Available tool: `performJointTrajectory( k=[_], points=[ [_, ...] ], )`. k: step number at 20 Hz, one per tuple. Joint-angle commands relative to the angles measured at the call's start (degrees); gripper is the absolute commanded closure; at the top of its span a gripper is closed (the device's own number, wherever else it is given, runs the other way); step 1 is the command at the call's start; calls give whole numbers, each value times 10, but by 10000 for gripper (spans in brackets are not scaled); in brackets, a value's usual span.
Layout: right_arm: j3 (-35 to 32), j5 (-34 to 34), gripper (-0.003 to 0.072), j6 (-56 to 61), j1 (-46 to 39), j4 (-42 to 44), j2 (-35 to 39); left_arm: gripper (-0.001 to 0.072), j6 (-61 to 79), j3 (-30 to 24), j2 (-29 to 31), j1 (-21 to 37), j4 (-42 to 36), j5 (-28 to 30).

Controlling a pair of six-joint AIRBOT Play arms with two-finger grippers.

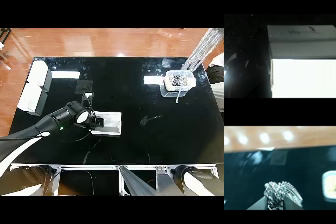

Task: Fold the box and place the chain.

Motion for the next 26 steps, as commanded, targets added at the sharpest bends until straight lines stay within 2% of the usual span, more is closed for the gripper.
performJointTrajectory(
  k=[1, 8, 13, 20, 26],
  points=[
    [-50, -11, 670, -17, 86, 3, 51, 694, -3, 12, 0, 0, 4, -15],
    [-67, -109, 670, -25, 180, 18, 50, 695, -51, 18, 0, 0, 52, -16],
    [-107, -96, 670, -52, 257, 43, 33, 695, -57, 18, -20, 0, 65, -10],
    [-107, -46, 670, -51, 349, 51, -31, 694, -52, 19, -26, -4, 56, -5],
    [-107, -15, 670, -51, 387, 51, -78, 693, -52, 19, -25, -4, 56, -6]
  ],
)
